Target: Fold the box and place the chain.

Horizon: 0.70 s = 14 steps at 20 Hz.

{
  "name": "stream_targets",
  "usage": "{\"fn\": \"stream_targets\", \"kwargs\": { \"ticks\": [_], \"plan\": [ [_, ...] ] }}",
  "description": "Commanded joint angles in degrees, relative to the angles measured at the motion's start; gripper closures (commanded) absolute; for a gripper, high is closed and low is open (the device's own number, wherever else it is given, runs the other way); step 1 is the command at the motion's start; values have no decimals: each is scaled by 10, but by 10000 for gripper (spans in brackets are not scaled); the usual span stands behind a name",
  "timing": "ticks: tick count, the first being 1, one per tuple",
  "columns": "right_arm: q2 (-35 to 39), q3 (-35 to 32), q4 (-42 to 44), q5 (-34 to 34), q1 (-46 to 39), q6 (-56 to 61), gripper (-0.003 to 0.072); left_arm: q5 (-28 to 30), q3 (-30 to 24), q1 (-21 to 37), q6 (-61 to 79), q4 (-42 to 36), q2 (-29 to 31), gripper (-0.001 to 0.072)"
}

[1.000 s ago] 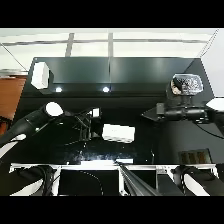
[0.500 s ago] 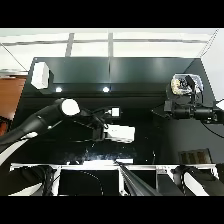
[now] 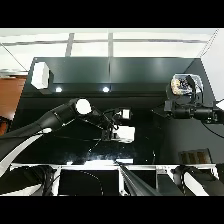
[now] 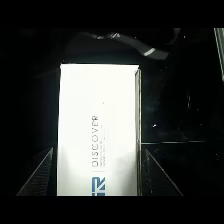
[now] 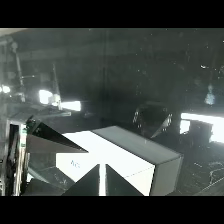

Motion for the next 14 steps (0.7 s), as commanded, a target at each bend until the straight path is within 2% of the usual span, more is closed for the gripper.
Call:
{"fn": "stream_targets", "kwargs": {
  "ticks": [1,14],
  "plan": [
    [0,0,0,-3,0,0,642,2,2,-1,6,-5,-8,1],
    [0,0,0,-3,0,0,643,-14,1,5,3,-2,-15,1]
  ]
}}
